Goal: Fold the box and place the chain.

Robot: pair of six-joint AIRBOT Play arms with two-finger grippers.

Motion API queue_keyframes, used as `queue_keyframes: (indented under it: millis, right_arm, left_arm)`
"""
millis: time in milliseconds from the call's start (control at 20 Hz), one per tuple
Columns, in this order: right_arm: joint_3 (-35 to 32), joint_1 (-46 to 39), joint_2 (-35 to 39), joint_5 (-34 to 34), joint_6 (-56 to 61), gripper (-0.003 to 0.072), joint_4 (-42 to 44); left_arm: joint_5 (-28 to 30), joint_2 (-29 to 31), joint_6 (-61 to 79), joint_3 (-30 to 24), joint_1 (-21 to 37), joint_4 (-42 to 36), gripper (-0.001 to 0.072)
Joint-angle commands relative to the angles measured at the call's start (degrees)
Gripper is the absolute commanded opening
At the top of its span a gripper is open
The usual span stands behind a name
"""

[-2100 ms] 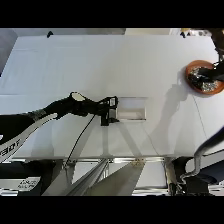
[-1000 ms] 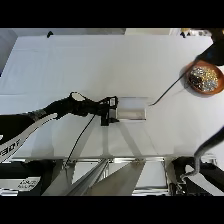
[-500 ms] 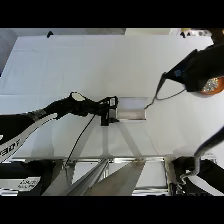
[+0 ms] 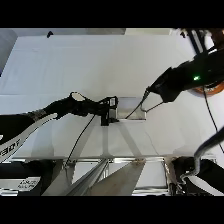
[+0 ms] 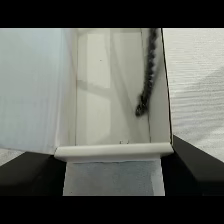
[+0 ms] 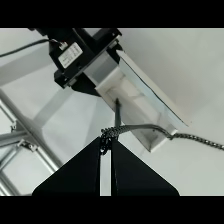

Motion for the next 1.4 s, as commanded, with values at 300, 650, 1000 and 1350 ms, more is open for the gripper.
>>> queue_keyframes:
  millis: [300, 650, 1000, 1350]
  right_arm:
    - [-26.4, 0.2, 0.0, -17.3, -3.6, 0.0017, 5.6]
    - [-37.7, 0.2, -3.0, -27.3, -3.7, 0.0017, 6.0]
    - [-37.7, 0.1, -4.4, -29.1, -3.7, 0.0141, 6.0]
    - [-24.9, -4.2, -0.8, -10.5, -3.2, 0.0198, -7.8]
  left_arm:
    - [0.0, 0.0, 0.0, 0.0, 0.0, 0.0, 0.0135]
    - [0.0, 0.0, 0.0, 0.0, 0.0, 0.0, 0.0135]
    - [0.0, 0.0, 0.0, 0.0, 0.0, 0.0, 0.0135]
    - [0.0, 0.0, 0.0, 0.0, 0.0, 0.0, 0.0135]
